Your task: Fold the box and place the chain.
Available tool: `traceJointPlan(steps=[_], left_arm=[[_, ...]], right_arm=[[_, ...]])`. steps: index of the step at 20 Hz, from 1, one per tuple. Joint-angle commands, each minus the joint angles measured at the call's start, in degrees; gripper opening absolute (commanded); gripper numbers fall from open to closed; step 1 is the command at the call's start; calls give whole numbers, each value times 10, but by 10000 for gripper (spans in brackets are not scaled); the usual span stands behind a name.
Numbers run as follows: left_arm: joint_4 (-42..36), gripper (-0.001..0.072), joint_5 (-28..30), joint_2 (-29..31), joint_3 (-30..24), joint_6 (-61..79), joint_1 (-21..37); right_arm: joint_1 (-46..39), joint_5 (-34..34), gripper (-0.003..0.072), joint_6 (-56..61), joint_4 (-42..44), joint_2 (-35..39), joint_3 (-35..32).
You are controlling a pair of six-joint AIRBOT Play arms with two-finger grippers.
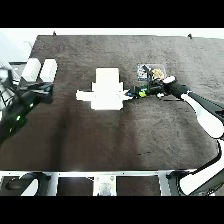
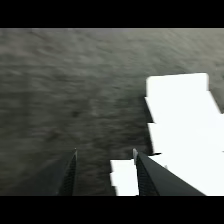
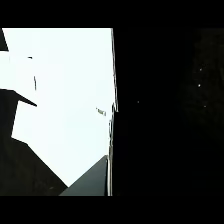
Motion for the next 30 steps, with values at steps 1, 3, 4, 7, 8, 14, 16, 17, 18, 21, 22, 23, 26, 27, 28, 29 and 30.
traceJointPlan(steps=[1,3,4,7,8,14,16,17,18,21,22,23,26,27,28,29,30], left_arm=[[30,415,-179,-194,136,-84,19],[60,415,-253,-289,220,-107,23],[61,415,-270,-318,247,-107,23],[102,415,-296,-367,320,-153,13],[151,417,-299,-384,354,-194,9],[312,424,-372,-509,558,-286,-49],[339,424,-376,-549,610,-294,-70],[351,424,-387,-569,635,-296,-76],[358,425,-399,-591,661,-309,-80],[359,425,-477,-658,736,-338,-80],[359,425,-499,-679,759,-345,-80],[358,425,-516,-696,780,-353,-80],[351,425,-544,-741,841,-386,-80],[343,425,-548,-747,846,-385,-80],[342,425,-548,-750,846,-385,-82],[343,425,-548,-752,845,-385,-83],[343,425,-552,-753,845,-384,-88]], right_arm=[[3,-20,7,-7,-4,1,-10],[3,-27,7,-21,-4,1,-13],[3,-27,7,-27,-4,1,-13],[3,-27,7,-50,-3,1,-13],[3,-27,7,-58,-2,1,-13],[7,-29,8,-76,1,4,-12],[8,-29,8,-86,3,7,-10],[8,-28,8,-86,3,9,-9],[8,-27,8,-86,3,9,-9],[8,-25,8,-87,2,9,-9],[10,-25,9,-90,2,9,-9],[12,-25,9,-90,2,9,-9],[19,-25,9,-91,2,9,-9],[21,-25,9,-91,2,9,-9],[23,-25,9,-90,2,9,-9],[23,-25,9,-90,3,9,-9],[24,-25,9,-91,3,9,-9]])
